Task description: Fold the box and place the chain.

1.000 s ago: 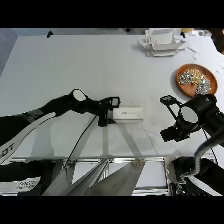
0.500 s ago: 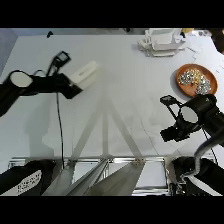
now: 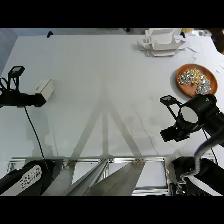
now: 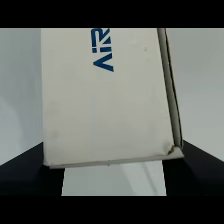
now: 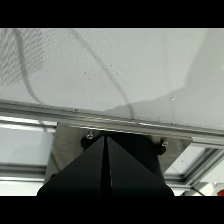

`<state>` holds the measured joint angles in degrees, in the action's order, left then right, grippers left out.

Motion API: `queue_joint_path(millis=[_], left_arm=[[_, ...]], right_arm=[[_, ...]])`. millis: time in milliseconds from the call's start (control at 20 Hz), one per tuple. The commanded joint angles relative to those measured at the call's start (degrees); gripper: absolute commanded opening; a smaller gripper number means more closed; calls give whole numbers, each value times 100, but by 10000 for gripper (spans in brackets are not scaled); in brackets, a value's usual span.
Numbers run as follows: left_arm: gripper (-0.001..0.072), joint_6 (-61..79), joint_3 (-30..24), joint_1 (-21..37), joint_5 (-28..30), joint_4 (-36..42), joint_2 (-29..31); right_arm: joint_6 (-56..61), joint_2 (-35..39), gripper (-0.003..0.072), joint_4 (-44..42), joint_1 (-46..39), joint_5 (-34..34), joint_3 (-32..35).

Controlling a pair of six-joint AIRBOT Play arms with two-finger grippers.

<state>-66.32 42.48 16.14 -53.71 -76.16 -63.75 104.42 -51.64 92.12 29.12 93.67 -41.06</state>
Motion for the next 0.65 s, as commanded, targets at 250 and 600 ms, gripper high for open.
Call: queue_joint_path(millis=[250, 600], left_arm=[[706, -326, -389, 216, -295, -450, -15], [707, -361, -389, 212, -411, -448, 610]], right_arm=[[0, -4, 14, -2, 4, 2, 0], [0, -4, 14, 0, 4, 2, -2]])
